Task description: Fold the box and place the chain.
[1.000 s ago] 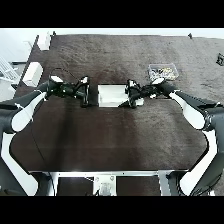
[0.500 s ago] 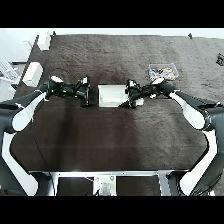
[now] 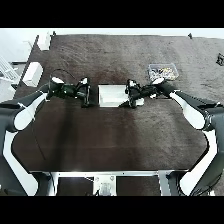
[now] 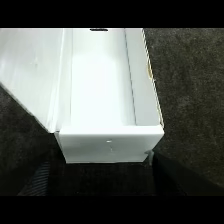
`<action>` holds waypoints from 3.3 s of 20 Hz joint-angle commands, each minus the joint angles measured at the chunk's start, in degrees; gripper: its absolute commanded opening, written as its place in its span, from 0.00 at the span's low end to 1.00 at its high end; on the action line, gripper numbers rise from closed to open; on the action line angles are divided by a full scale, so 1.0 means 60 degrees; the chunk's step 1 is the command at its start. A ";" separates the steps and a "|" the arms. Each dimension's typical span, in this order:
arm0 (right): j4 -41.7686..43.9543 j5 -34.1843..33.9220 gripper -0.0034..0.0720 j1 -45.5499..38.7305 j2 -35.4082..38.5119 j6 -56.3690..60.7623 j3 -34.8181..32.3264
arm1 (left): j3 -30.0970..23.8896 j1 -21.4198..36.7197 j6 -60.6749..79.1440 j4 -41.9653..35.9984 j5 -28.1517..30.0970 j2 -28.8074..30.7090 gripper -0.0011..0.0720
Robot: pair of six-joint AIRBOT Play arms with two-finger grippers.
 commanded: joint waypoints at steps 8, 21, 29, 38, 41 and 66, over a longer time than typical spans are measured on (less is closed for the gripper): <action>0.0007 0.0011 0.78 0.0007 0.0000 -0.0011 0.0000 | 0.0011 -0.0004 0.0197 -0.0393 -0.0324 -0.0047 1.00; 0.0007 0.0011 0.78 0.0007 0.0000 -0.0011 0.0000 | 0.0011 0.0131 0.0138 -0.0350 0.0200 -0.0073 1.00; 0.0007 0.0011 0.78 0.0007 0.0000 -0.0011 0.0000 | 0.0036 0.0302 0.0834 -0.0346 -0.0331 -0.0215 1.00; 0.0007 0.0011 0.78 0.0007 0.0000 -0.0011 0.0000 | 0.0040 0.0404 0.0922 -0.0812 -0.0758 -0.0215 1.00; 0.0007 0.0011 0.78 0.0007 0.0000 -0.0011 0.0000 | 0.0036 0.0404 0.0885 -0.0816 -0.0903 -0.0215 1.00; 0.0007 0.0011 0.78 0.0007 0.0000 -0.0011 0.0000 | 0.0036 -0.0178 0.0688 -0.0962 0.0240 -0.0215 1.00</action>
